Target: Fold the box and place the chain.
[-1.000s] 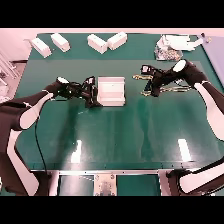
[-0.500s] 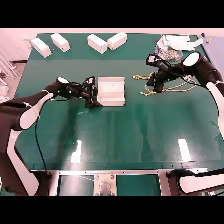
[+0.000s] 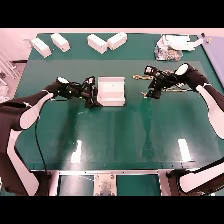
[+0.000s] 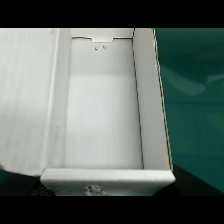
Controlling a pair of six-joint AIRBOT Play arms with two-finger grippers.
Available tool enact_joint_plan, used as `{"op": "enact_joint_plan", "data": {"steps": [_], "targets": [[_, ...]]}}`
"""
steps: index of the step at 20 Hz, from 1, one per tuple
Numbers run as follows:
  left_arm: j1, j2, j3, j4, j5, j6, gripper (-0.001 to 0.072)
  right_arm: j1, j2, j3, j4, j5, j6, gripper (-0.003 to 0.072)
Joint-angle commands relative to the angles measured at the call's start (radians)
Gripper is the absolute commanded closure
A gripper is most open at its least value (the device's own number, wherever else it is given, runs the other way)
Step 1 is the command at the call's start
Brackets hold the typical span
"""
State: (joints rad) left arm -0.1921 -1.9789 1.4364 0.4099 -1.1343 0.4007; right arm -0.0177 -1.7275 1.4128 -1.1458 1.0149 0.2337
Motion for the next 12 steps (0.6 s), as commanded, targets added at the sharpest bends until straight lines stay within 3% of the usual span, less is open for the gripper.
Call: {"op": "enact_joint_plan", "data": {"steps": [1, 12], "targets": [[0.000, 0.000, 0.001, 0.000, 0.000, 0.000, 0.0196, -0.001, -0.017, -0.001, -0.004, -0.016, -0.031, 0.0122], [0.000, 0.000, 0.001, 0.000, 0.000, 0.000, 0.0196, -0.001, -0.087, 0.005, -0.002, -0.026, -0.202, 0.0122]]}}
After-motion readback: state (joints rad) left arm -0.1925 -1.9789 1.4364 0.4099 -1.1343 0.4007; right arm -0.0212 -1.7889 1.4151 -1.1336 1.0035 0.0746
